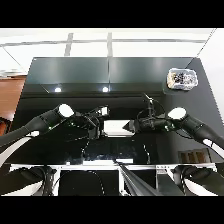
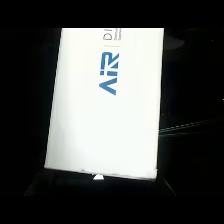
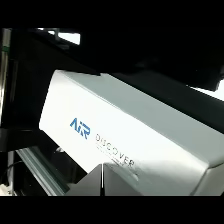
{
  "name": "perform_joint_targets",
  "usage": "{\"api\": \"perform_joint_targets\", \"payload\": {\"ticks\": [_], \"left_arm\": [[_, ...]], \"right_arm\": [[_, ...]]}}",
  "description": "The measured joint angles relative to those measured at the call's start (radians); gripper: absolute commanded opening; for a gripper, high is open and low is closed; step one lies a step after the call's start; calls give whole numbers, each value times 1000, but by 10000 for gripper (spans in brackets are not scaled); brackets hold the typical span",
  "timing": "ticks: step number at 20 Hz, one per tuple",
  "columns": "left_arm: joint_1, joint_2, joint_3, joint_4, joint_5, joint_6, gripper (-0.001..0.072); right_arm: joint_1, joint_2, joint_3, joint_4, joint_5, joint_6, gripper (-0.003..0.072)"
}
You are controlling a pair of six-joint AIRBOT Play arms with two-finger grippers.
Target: Fold the box and place the chain.
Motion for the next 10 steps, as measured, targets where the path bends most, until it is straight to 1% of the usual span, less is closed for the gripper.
{"api": "perform_joint_targets", "payload": {"ticks": [6,10], "left_arm": [[0,0,0,0,1,0,371],[0,0,0,-1,-1,-2,370]], "right_arm": [[11,-11,-1,-50,-24,9,22],[8,-3,16,-74,-8,9,22]]}}
